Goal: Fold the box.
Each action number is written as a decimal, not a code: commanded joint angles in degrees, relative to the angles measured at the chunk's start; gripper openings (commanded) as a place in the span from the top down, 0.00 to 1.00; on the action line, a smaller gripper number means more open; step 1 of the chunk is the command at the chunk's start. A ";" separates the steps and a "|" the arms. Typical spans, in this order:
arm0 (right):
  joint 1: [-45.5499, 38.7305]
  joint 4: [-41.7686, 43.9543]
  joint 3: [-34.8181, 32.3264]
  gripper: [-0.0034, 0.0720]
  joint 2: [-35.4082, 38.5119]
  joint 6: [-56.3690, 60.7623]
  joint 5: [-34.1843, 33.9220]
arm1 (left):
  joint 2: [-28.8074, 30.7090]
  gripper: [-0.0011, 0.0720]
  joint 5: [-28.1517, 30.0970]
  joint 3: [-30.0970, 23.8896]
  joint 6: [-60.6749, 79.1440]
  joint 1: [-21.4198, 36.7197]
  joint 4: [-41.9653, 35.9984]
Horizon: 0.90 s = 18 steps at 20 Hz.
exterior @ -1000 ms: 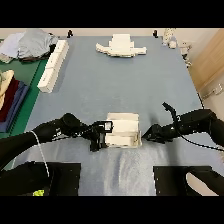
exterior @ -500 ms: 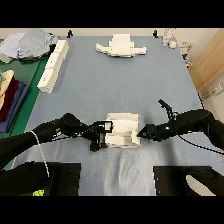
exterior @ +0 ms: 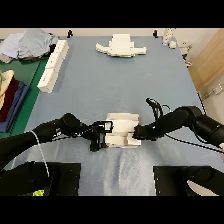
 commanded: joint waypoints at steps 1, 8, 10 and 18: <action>7.52 -9.90 4.33 0.42 -3.13 14.47 -0.68 | 0.00 0.27 0.02 0.07 0.02 0.07 0.02; 19.10 -24.90 14.86 0.42 -13.55 35.43 -11.04 | 0.00 0.27 0.02 0.07 0.02 0.07 0.02; 20.20 -26.14 17.03 0.42 -16.37 37.53 -13.03 | 0.00 0.27 0.00 0.07 0.02 0.07 0.02; 20.79 -26.69 18.27 0.53 -20.41 41.31 -13.33 | 0.00 0.27 0.02 0.07 0.02 0.07 0.02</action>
